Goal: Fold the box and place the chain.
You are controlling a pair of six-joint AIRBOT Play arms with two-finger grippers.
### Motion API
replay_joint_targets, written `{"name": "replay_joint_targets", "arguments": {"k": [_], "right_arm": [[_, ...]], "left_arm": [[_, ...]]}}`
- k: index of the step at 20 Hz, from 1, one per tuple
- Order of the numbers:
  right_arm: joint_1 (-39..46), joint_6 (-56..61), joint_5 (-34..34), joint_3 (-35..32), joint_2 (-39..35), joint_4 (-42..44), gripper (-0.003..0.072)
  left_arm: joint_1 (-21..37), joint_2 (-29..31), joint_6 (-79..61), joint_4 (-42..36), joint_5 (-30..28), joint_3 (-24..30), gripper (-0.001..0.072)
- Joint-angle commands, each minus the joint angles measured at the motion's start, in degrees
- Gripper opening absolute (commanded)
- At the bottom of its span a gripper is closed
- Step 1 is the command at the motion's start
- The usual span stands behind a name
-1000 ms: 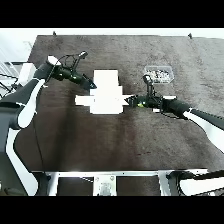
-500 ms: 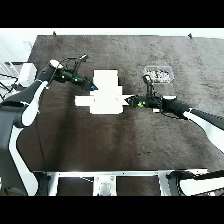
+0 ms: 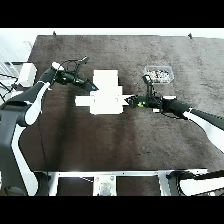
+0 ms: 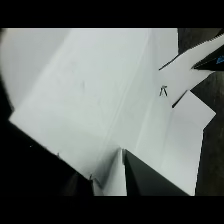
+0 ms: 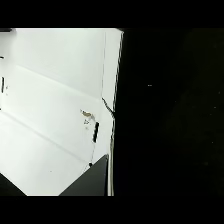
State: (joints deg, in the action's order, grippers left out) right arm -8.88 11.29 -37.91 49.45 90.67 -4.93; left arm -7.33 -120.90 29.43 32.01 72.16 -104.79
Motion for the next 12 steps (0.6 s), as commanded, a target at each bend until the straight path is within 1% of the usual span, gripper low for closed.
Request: {"name": "replay_joint_targets", "arguments": {"k": [1,2,3,4,5,6,7,8,12], "right_arm": [[0.0,0.0,0.0,0.1,0.0,0.0,0.0011],[0.0,0.0,0.0,0.1,0.0,0.0,0.0012],[0.0,0.0,0.0,0.1,0.0,0.0,0.0012],[0.0,0.0,0.0,0.1,0.0,0.0,0.0012],[0.0,0.0,0.0,0.1,0.0,0.0,0.0013],[0.2,0.0,0.0,0.1,0.0,0.0,0.0063],[0.5,0.0,0.0,0.1,0.0,0.0,0.0202],[0.9,0.0,0.0,0.1,-0.1,0.0,0.0268],[6.3,0.0,0.0,0.1,-1.7,0.1,0.0275]], "left_arm": [[0.0,-0.3,-1.0,-1.0,0.5,-0.1,0.0175],[0.0,-0.3,-1.2,-1.0,0.5,-0.1,0.0153],[0.0,-0.3,-1.4,-0.9,0.5,-0.1,0.0075],[0.0,-0.3,-1.6,-0.9,0.5,-0.1,0.0048],[0.0,-0.3,-2.6,-0.9,0.5,-0.1,0.0045],[0.0,-0.3,-3.7,-0.9,0.8,-0.1,0.0019],[0.0,-0.3,-5.3,-0.9,1.2,-0.1,0.0020],[0.0,-0.3,-7.0,-0.9,2.1,-0.1,0.0019],[0.2,-0.3,-18.8,-1.6,6.0,0.0,0.0015]]}}
